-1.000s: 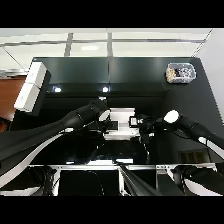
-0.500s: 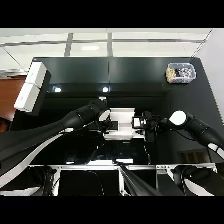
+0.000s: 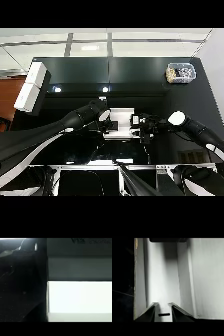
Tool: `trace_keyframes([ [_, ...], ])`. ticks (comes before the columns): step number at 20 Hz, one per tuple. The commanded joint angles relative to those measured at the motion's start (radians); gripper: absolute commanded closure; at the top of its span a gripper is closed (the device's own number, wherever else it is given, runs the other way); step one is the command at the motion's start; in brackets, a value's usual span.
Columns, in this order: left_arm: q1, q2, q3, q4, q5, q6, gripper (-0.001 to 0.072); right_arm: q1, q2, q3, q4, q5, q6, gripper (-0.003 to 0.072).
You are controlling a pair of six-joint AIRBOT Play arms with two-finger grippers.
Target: Fold the box and place the chain.
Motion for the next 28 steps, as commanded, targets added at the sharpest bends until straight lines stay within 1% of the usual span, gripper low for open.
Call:
trace_keyframes([
  [1,0.0,0.0,0.0,0.0,0.006,0.0,0.0682,0.009,-0.021,-0.006,0.04,-0.039,0.036,0.0225],
  [2,0.0,0.0,0.0,0.001,0.006,0.0,0.0682,0.008,-0.021,-0.006,0.038,-0.049,0.055,0.0207],
  [3,0.0,0.0,0.0,0.001,0.008,0.0,0.0682,0.007,-0.021,-0.006,0.031,-0.045,0.056,0.0304],
  [5,0.0,0.0,0.0,0.0,0.008,0.0,0.0682,0.007,-0.021,-0.006,0.031,-0.044,0.059,0.0296],
  [6,0.0,0.0,0.0,0.0,0.008,0.0,0.0682,0.007,-0.021,-0.006,0.029,-0.042,0.069,0.0374],
  [7,0.0,0.0,0.0,0.0,0.008,0.0,0.0682,0.007,-0.019,-0.006,0.029,-0.04,0.092,0.0513],
  [8,0.0,0.0,0.0,0.0,0.009,0.0,0.0682,0.007,-0.011,-0.005,0.008,-0.034,0.154,0.0688],
  [9,0.0,0.0,0.0,0.0,0.009,0.0,0.0682,0.004,0.008,0.002,-0.032,-0.028,0.287,0.0674],
  [10,0.0,0.0,0.0,0.001,0.008,0.0,0.0682,-0.011,0.038,0.021,-0.104,-0.008,0.487,0.0675],
  [11,0.0,0.0,0.0,0.0,0.008,0.0,0.0682,-0.043,0.08,0.06,-0.224,0.041,0.721,0.0675],
  [12,0.0,0.0,0.0,0.0,0.008,0.0,0.0682,-0.094,0.124,0.112,-0.359,0.111,0.931,0.0675],
  [13,0.0,0.0,0.0,0.001,0.009,0.0,0.0682,-0.157,0.161,0.163,-0.483,0.178,1.09,0.0675],
  [14,0.0,0.0,0.0,0.001,0.01,0.0,0.0682,-0.237,0.191,0.198,-0.584,0.227,1.211,0.0674],
  [15,0.0,0.0,0.0,0.001,0.009,0.0,0.0682,-0.343,0.21,0.205,-0.644,0.251,1.308,0.0674],
  [16,0.0,0.0,0.0,0.0,0.009,0.0,0.0682,-0.465,0.205,0.192,-0.641,0.264,1.378,0.0675],
  [17,0.0,0.0,0.0,0.0,0.009,0.0,0.0682,-0.573,0.191,0.163,-0.594,0.272,1.436,0.0675],
  [18,0.0,0.0,0.0,0.0,0.009,0.0,0.0682,-0.675,0.164,0.118,-0.499,0.295,1.465,0.0675],
  [19,0.0,0.0,0.0,0.0,0.009,0.0,0.0682,-0.745,0.131,0.072,-0.393,0.327,1.455,0.0674],
  [20,0.0,0.0,0.0,0.0,0.009,0.0,0.0682,-0.786,0.091,0.026,-0.289,0.364,1.394,0.0674],
  [22,0.0,0.0,0.0,0.0,0.009,0.0,0.0682,-0.767,0.015,-0.035,-0.147,0.413,1.274,0.0674],
  [23,0.0,0.0,0.0,0.0,0.009,0.0,0.0682,-0.727,-0.019,-0.05,-0.127,0.407,1.26,0.0674],
  [25,0.0,0.0,0.0,0.0,0.008,0.0,0.0682,-0.619,-0.086,-0.053,-0.114,0.368,1.259,0.0674],
  [28,0.0,0.0,0.0,0.0,0.009,0.0,0.0682,-0.461,-0.134,-0.051,-0.024,0.302,1.199,0.0674],
])
